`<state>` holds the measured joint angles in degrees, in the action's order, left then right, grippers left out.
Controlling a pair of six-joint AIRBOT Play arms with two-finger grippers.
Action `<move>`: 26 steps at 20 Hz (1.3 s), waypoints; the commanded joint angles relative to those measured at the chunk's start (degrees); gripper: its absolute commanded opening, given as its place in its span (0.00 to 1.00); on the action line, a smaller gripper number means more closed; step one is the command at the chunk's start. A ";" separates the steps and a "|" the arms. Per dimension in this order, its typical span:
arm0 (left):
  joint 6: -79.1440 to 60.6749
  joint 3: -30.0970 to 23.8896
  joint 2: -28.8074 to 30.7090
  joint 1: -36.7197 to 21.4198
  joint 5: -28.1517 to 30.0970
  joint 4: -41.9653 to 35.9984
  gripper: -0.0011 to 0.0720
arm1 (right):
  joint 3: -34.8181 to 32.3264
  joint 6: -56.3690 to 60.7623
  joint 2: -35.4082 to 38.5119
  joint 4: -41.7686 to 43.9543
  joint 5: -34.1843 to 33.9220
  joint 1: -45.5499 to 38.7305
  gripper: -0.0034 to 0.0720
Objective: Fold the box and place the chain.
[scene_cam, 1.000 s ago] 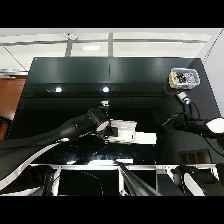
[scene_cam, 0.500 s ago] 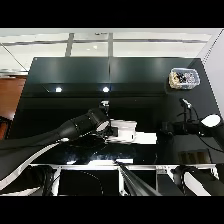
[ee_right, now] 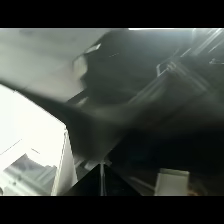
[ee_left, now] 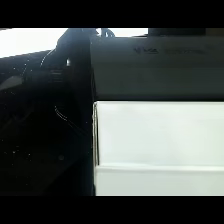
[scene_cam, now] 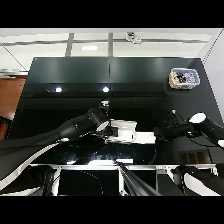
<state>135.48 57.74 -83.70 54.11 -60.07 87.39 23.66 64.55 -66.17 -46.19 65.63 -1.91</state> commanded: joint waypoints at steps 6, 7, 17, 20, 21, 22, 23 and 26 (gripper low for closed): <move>0.00 0.04 0.00 -0.02 -0.24 -0.02 0.05 | 5.22 -11.67 -1.25 13.03 6.75 2.75 0.81; 0.00 0.04 0.00 -0.02 -0.24 -0.02 0.06 | 5.77 -11.65 -1.22 13.29 7.17 2.78 0.81; 0.00 0.04 0.00 -0.02 -0.24 0.00 0.05 | 7.48 3.76 -1.22 10.05 -6.71 21.38 0.67; 0.00 0.04 0.00 -0.02 -0.15 0.00 0.06 | 10.23 14.91 -1.22 1.62 -10.69 27.71 0.67; 0.00 0.04 0.00 -0.02 -0.15 0.00 0.05 | 11.56 19.28 -1.22 -2.34 -11.08 29.59 0.67; 0.00 0.04 0.00 -0.02 -0.15 0.00 0.05 | 12.81 23.56 -1.22 -6.25 -10.99 31.12 0.67; 0.00 0.04 0.00 -0.02 -0.15 0.00 0.05 | 13.94 28.04 -1.22 -10.14 -10.71 32.54 0.67; -0.02 0.04 0.00 -0.02 -0.13 0.02 0.06 | 16.52 38.80 -1.22 -19.04 -9.94 36.59 0.66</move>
